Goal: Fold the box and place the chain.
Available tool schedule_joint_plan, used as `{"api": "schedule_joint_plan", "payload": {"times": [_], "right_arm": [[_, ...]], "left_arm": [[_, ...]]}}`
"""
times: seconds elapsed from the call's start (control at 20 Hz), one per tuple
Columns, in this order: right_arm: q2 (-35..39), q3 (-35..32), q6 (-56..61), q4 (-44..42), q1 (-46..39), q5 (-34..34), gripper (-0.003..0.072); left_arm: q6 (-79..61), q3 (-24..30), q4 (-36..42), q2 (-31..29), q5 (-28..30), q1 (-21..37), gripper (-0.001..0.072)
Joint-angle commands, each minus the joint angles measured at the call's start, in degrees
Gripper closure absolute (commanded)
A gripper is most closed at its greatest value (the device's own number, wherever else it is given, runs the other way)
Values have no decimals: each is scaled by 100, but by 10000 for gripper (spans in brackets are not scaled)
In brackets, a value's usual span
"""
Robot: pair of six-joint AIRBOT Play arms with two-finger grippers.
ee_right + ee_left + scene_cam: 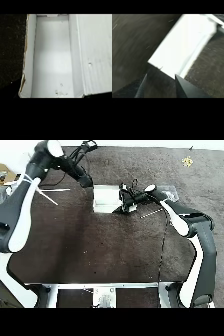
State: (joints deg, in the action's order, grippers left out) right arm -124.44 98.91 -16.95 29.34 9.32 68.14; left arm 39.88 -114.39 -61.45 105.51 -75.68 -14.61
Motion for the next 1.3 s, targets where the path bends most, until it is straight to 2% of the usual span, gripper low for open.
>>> {"api": "schedule_joint_plan", "payload": {"times": [0.0, 0.25, 0.35, 0.5, 0.55, 0.6, 0.65, 0.7, 1.25], "right_arm": [[2, 0, 2, 0, 2, 0, 230], [2, 0, 2, 0, 2, 0, 230], [2, 0, 2, 0, 2, 0, 230], [2, 0, 2, -2, 2, 2, 230], [2, 0, 4, 0, 2, 2, 230], [2, 0, 2, -2, 2, 0, 230], [2, 0, 2, -2, 2, 2, 230], [2, 0, 2, -2, 2, 2, 230], [2, 0, 2, 0, 2, 2, 230]], "left_arm": [[-2719, 723, 2168, -7, 33, 732, 314], [-4538, 1818, 3101, 109, 254, 1259, 312], [-4666, 1875, 3414, 431, 83, 1377, 311], [-5134, 1875, 3928, 940, -138, 1425, 272], [-5379, 1875, 3960, 1078, -197, 1399, 137], [-5519, 1875, 3917, 1161, -173, 1368, 89], [-5681, 1875, 3886, 1241, -190, 1346, 86], [-5904, 1875, 3834, 1298, -181, 1335, -5], [-6492, 1873, 3812, 1770, -317, 1143, -4]]}}
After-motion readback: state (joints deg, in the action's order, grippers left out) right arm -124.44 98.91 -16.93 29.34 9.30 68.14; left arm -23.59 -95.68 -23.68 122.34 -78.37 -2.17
